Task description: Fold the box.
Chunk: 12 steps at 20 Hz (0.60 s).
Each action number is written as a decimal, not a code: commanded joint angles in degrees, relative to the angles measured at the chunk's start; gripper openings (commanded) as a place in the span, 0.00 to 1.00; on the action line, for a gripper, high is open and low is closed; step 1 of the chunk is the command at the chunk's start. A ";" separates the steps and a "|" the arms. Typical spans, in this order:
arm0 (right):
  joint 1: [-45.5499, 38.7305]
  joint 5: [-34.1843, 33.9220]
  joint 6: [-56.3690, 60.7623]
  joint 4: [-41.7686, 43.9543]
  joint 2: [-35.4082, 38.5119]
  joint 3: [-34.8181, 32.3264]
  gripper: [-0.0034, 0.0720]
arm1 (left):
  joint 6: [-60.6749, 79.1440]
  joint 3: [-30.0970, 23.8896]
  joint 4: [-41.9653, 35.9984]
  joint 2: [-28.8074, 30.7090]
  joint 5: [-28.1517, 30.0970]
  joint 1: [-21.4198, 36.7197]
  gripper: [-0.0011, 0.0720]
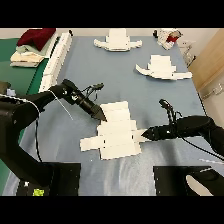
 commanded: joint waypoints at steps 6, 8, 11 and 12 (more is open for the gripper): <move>0.02 0.02 0.15 0.00 0.07 -0.02 0.05 | 3.41 0.26 -2.80 -0.07 0.50 -0.20 0.14; 0.00 0.13 0.11 -0.04 0.07 0.00 0.05 | 5.05 0.26 -3.37 -0.07 0.48 -0.31 0.14; -0.02 2.08 0.07 -1.75 0.09 1.09 0.28 | 7.10 0.26 -3.41 -0.07 -0.13 -0.31 0.03; -0.02 2.58 -0.02 -3.82 0.09 2.05 0.47 | 7.96 0.28 -3.43 -0.04 -0.13 -0.31 0.03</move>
